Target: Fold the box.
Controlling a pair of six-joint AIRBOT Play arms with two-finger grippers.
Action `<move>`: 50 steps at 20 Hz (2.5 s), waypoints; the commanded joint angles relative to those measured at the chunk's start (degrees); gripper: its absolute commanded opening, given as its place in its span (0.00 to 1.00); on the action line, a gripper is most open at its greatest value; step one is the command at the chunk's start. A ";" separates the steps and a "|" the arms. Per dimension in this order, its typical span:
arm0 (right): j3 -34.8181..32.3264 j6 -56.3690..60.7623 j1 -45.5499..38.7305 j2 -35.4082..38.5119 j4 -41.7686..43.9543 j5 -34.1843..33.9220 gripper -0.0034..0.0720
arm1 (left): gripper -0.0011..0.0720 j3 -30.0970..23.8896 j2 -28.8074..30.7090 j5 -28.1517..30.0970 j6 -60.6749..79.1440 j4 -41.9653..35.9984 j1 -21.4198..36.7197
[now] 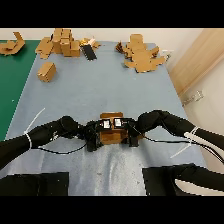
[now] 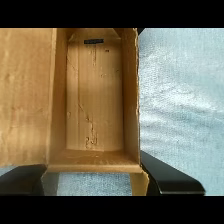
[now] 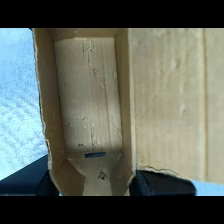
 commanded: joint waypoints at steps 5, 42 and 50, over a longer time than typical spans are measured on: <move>0.02 0.00 0.04 0.00 0.33 -0.26 0.81 | 0.53 0.07 0.00 0.09 0.02 0.02 -0.02; 3.34 89.02 -11.69 15.85 6.34 -19.89 1.00 | 0.53 0.07 4.17 -4.48 -0.66 4.66 5.27; 3.34 89.00 -11.69 15.85 6.27 -18.91 1.00 | 0.53 -0.02 5.90 -11.17 1.09 6.93 11.17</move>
